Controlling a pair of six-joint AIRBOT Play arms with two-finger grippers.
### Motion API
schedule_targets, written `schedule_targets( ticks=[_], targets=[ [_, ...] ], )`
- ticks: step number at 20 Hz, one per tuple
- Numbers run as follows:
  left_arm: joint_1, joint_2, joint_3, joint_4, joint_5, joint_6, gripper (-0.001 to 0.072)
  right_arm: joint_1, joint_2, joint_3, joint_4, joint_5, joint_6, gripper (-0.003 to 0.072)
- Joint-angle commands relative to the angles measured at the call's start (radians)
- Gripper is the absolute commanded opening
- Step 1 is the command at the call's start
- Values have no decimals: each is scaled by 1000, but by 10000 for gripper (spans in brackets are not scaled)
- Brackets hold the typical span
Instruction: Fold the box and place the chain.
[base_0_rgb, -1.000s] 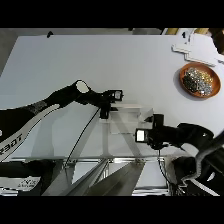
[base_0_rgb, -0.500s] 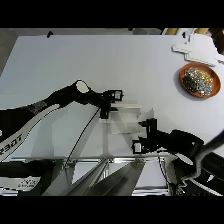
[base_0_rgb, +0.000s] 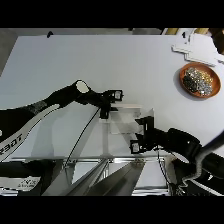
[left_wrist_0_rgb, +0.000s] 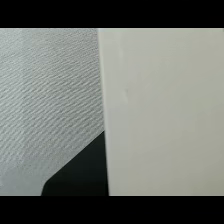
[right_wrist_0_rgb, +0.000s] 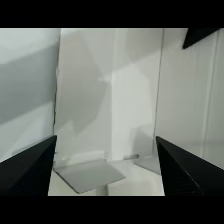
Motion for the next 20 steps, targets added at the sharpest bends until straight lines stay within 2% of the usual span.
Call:
schedule_targets(
  ticks=[1, 4, 6, 12, 16, 20],
  targets=[
    [0, -1, -1, 0, 0, 0, 9, -3, -2, 18, 63, -14, -73, 688],
    [0, -1, -1, 0, 0, 0, 9, -81, -2, 24, 138, -11, -127, 688],
    [0, -1, -1, 0, 0, 0, 9, -111, 1, 24, 138, -6, -142, 688],
    [0, -1, -1, 0, 0, 0, 9, -51, 112, -5, 92, 131, 5, 695],
    [0, -1, -1, 0, 0, 0, 9, 13, 94, -47, 56, 109, 8, 695],
    [0, 0, -1, 0, 0, 0, 9, 13, 21, -49, 7, 23, 8, 695]
  ],
)
